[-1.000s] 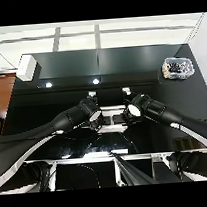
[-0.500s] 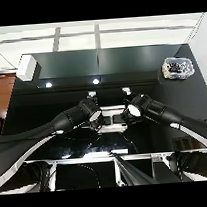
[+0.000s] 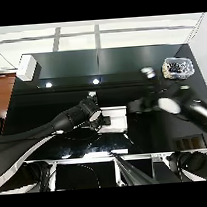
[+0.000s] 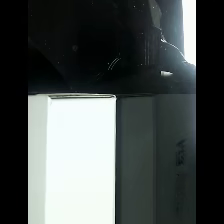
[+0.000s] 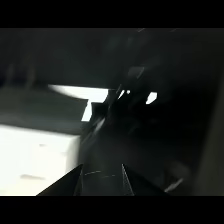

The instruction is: Fold the box and place the chain.

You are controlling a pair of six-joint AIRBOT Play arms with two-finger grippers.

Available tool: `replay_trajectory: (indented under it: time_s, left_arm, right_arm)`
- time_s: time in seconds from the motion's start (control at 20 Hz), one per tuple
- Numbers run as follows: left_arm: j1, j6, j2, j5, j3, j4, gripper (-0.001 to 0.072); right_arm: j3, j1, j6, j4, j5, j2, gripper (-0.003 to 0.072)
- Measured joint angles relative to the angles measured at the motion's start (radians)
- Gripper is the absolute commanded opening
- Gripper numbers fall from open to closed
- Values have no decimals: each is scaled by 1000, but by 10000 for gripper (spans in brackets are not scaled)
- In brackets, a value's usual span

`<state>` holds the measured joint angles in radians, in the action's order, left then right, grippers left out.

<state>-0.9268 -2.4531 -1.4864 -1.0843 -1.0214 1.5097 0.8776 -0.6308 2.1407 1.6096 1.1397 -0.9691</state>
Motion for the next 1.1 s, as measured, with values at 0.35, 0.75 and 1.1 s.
replay_trajectory:
  time_s: [0.35, 0.75, 1.1]
  left_arm:
    - [0, 0, 0, 0, 0, 0, 28]
    - [0, 0, 0, 1, 0, 0, 29]
    - [0, -1, 0, 1, 0, 2, 28]
  right_arm:
    - [-31, 418, -14, 440, -106, 91, 294]
    - [292, 831, -170, 74, -269, -377, 697]
    - [672, 886, -367, -137, -147, -776, 671]
